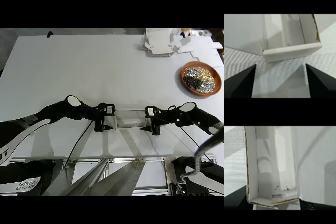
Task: Fold the box and place the chain.
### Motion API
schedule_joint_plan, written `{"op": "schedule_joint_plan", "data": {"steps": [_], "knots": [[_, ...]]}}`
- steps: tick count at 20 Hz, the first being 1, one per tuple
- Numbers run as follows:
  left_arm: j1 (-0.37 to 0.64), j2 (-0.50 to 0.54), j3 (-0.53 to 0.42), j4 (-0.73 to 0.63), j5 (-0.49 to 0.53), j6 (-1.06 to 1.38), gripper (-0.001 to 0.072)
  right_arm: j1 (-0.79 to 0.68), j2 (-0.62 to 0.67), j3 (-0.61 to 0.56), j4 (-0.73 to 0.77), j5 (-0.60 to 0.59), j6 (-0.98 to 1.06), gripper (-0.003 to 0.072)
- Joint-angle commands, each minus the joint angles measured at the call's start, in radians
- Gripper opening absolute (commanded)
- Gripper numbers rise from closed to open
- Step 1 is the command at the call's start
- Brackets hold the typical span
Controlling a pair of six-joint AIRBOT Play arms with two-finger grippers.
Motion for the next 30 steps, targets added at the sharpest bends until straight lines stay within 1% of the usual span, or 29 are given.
{"op": "schedule_joint_plan", "data": {"steps": [1, 7, 13, 17, 20, 30], "knots": [[-0.006, -0.022, 0.000, -0.013, 0.008, 0.012, 0.0700, 0.000, 0.000, 0.000, 0.000, 0.000, 0.000, 0.0456], [-0.010, -0.022, 0.000, -0.026, -0.021, 0.008, 0.0701, 0.000, 0.000, 0.000, 0.000, 0.000, 0.000, 0.0456], [-0.045, -0.023, 0.000, -0.074, -0.020, 0.008, 0.0701, 0.000, 0.000, 0.000, 0.000, 0.000, 0.000, 0.0456], [-0.049, -0.023, 0.000, -0.132, -0.007, 0.008, 0.0700, 0.000, 0.000, 0.000, 0.000, 0.000, 0.000, 0.0456], [-0.050, -0.029, 0.000, -0.187, 0.039, 0.005, 0.0699, 0.000, 0.000, 0.000, 0.000, 0.000, 0.000, 0.0456], [-0.050, -0.031, 0.000, -0.191, 0.042, 0.005, 0.0695, 0.000, 0.000, 0.000, 0.000, 0.000, 0.000, 0.0456]]}}
